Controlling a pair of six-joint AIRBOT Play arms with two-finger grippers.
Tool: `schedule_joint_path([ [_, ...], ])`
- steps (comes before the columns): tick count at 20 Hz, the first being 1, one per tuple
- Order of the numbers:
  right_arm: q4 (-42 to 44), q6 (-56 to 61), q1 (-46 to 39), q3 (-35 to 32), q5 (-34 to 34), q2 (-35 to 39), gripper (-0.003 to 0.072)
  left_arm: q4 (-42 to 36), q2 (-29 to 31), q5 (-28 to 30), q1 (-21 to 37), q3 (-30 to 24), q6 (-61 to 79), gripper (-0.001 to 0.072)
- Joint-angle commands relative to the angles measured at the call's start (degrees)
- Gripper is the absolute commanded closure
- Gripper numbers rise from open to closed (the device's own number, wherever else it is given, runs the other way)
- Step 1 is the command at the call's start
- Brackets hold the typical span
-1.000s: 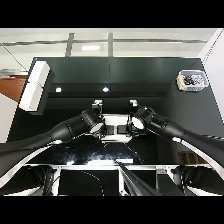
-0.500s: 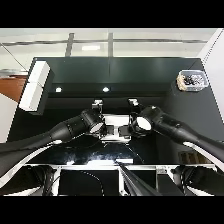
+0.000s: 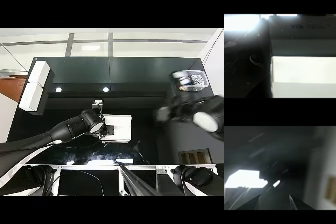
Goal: Fold the box and place the chain.
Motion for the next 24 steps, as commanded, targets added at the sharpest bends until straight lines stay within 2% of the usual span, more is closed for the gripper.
schedule_joint_path([
  [1,-8.7,-7.1,-19.8,-0.6,-11.1,0.2,0.0240,0.1,0.0,-0.1,0.0,0.0,0.4,0.0676],
  [3,-7.4,-7.7,-28.9,-0.5,-18.8,-3.8,0.0237,0.1,0.0,-0.1,0.0,0.0,0.4,0.0677],
  [5,-5.5,-8.6,-34.8,0.1,-25.3,-10.1,-0.0012,0.1,0.0,-0.1,0.0,0.0,0.4,0.0676],
  [7,-0.3,-9.7,-38.0,4.8,-28.3,-19.1,-0.0012,0.0,0.0,-0.1,0.0,0.0,0.4,0.0676],
  [9,6.3,-9.6,-40.5,12.5,-28.5,-28.0,-0.0012,0.0,0.0,-0.2,0.0,0.0,0.4,0.0676],
  [13,11.0,-9.1,-44.0,31.6,-24.1,-44.2,-0.0012,0.0,0.0,-0.2,0.0,0.0,0.4,0.0676],
  [16,15.5,-9.0,-45.3,40.7,-22.8,-51.9,-0.0012,-0.2,0.0,-0.3,0.0,0.0,0.4,0.0676],
  [20,16.6,-1.7,-46.4,46.4,-20.7,-58.0,-0.0011,-0.2,0.0,-0.2,0.0,0.0,0.4,0.0676],
  [24,16.2,2.6,-46.7,46.5,-20.4,-60.4,-0.0009,-0.2,0.0,-0.2,0.0,0.0,0.4,0.0676],
])
